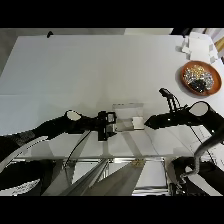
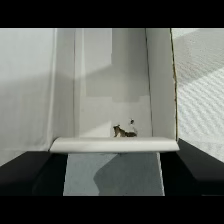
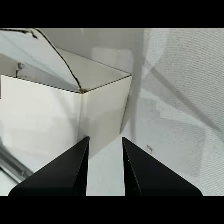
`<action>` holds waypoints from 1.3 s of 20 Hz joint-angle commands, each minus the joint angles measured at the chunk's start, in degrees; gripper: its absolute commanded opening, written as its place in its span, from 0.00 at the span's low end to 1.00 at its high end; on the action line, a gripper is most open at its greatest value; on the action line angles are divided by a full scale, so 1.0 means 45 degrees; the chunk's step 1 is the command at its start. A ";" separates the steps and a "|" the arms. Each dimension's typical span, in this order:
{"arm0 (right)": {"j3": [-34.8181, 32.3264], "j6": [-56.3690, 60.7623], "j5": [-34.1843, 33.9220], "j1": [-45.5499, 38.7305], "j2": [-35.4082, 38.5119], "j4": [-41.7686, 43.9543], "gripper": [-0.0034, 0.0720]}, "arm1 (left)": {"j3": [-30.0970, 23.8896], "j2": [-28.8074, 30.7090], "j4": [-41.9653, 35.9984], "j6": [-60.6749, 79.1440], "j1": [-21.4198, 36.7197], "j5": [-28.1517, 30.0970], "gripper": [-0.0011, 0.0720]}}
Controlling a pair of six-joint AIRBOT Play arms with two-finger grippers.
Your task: Fold the box and place the chain.
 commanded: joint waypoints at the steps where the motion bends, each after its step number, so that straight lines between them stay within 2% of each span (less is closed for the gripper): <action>1: 0.0272 0.0495 0.0073 0.0068 0.0024 -0.0544 0.36 | 0.0005 0.0005 0.0005 0.0005 0.0005 0.0000 0.22; 5: 0.0544 0.0923 0.0316 0.0073 0.0024 -0.1175 0.37 | 0.0005 0.0005 0.0005 0.0005 0.0005 0.0000 0.22; 7: 0.0549 0.0928 0.0330 0.0073 0.0024 -0.1175 0.44 | 0.0005 0.0010 0.0005 0.0005 0.0005 0.0000 0.22; 14: 0.0549 0.0928 0.0534 0.0073 0.0024 -0.0753 0.50 | 0.0005 0.0010 0.0005 0.0005 0.0005 0.0000 0.22; 16: 0.0554 0.0928 0.0656 0.0073 0.0024 -0.0733 0.60 | 0.0005 0.0010 0.0005 0.0005 0.0005 0.0000 0.22; 20: 0.0733 0.0942 0.0350 0.0860 0.0024 -0.0811 0.60 | 0.0005 0.0010 0.0005 0.0005 0.0005 0.0000 0.22; 24: 0.1044 0.2205 -0.0593 0.1889 0.0019 -0.2098 0.60 | 0.0005 0.0005 0.0005 0.0005 0.0005 0.0000 0.22; 25: 0.1093 0.2749 -0.0665 0.2118 0.0015 -0.2710 0.68 | 0.0005 0.0010 0.0005 0.0005 0.0005 0.0000 0.22; 26: 0.1151 0.3279 -0.0719 0.2346 0.0005 -0.3254 0.71 | 0.0010 0.0010 0.0005 0.0005 0.0005 0.0000 0.22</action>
